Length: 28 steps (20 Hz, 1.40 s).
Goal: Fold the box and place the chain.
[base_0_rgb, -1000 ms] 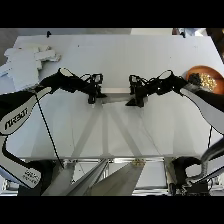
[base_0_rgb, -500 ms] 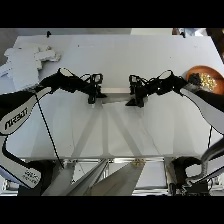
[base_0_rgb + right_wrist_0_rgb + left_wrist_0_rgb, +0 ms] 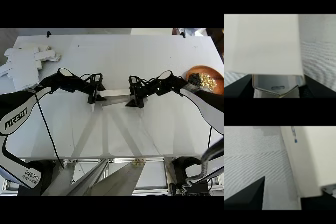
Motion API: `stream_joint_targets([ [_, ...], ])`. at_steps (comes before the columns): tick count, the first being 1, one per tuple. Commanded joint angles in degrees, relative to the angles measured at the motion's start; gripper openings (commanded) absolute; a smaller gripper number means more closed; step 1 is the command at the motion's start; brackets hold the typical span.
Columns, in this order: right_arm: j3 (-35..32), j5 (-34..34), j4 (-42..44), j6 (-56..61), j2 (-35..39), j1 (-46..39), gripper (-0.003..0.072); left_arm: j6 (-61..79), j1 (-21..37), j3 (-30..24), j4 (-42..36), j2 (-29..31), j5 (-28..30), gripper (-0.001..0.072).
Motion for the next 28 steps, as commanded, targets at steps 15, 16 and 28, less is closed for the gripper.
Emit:
stream_joint_targets([
  [15, 0.1, -0.2, 0.0, 0.1, 0.0, 0.0, 0.0456, 0.1, 5.8, 0.0, -4.4, 5.2, -1.2, 0.07],
  [16, 0.1, -0.2, 0.1, 0.1, 0.0, 0.0, 0.0456, 0.1, 6.8, 0.0, -5.1, 5.8, -2.2, 0.07],
  [28, 0.1, -0.2, 0.1, 0.1, 0.0, 0.0, 0.0456, -2.9, 10.6, 0.0, 6.5, 12.9, -32.0, 0.0016],
])
